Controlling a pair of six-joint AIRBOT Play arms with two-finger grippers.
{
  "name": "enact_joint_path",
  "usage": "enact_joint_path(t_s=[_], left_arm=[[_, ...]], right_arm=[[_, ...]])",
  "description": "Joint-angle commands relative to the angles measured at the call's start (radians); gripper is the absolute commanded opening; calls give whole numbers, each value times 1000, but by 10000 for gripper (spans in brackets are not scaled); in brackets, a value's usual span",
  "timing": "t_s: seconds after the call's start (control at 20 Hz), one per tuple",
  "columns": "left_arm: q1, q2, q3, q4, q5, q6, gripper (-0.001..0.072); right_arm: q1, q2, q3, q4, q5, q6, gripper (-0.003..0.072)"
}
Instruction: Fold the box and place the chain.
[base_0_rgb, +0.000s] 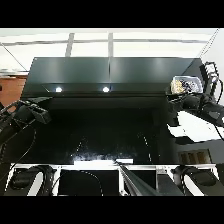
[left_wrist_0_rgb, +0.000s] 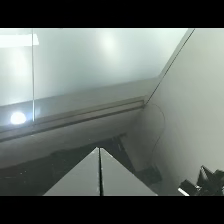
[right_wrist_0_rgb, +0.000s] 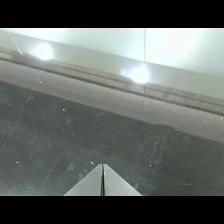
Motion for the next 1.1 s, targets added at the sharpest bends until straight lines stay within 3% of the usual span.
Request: enact_joint_path(t_s=[0.0,0.75,0.95,1.05], left_arm=[[0,0,0,0,0,0,31],[0,0,0,-8,0,0,31],[0,-10,0,-12,94,0,31],[-1,-35,0,-15,127,0,31]], right_arm=[[1,1,0,0,0,0,6],[1,1,0,1,-1,0,6],[1,0,0,29,-57,0,6],[1,0,0,113,-79,0,6]])
